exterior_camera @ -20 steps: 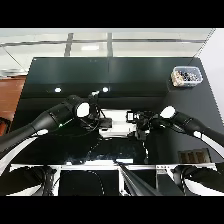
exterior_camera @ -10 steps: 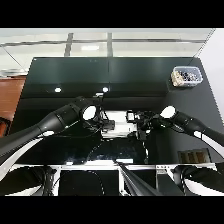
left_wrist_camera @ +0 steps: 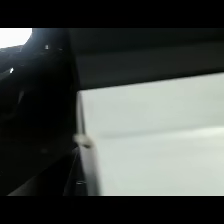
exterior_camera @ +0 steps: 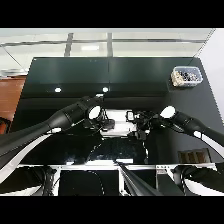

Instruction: Fold the box and place the chain.

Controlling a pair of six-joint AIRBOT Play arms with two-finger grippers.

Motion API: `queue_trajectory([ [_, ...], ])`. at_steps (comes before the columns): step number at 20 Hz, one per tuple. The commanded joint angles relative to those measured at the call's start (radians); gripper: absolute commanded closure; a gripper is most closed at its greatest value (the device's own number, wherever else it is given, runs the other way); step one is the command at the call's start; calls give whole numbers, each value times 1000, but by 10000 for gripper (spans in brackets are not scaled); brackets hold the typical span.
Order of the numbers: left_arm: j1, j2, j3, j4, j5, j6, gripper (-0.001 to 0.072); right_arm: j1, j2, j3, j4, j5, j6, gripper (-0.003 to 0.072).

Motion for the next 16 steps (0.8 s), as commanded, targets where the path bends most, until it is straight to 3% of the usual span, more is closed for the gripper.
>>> queue_trajectory([
  [1,2,-10,2,15,16,-50,391,1,0,0,-2,2,-1,560],
  [7,1,-45,2,6,13,-75,395,1,0,0,-2,2,0,560],
  [8,1,-45,3,1,16,-95,437,1,0,0,-2,2,-1,560],
  [9,1,-45,9,0,17,-105,540,1,0,0,-2,2,-1,560],
  [11,1,-45,26,4,17,-110,597,1,0,0,-2,2,-1,560],
  [12,1,-45,34,5,16,-110,681,1,0,0,-2,2,-1,560],
  [16,1,-45,40,-2,16,-109,672,1,0,0,-2,2,-1,560],
])
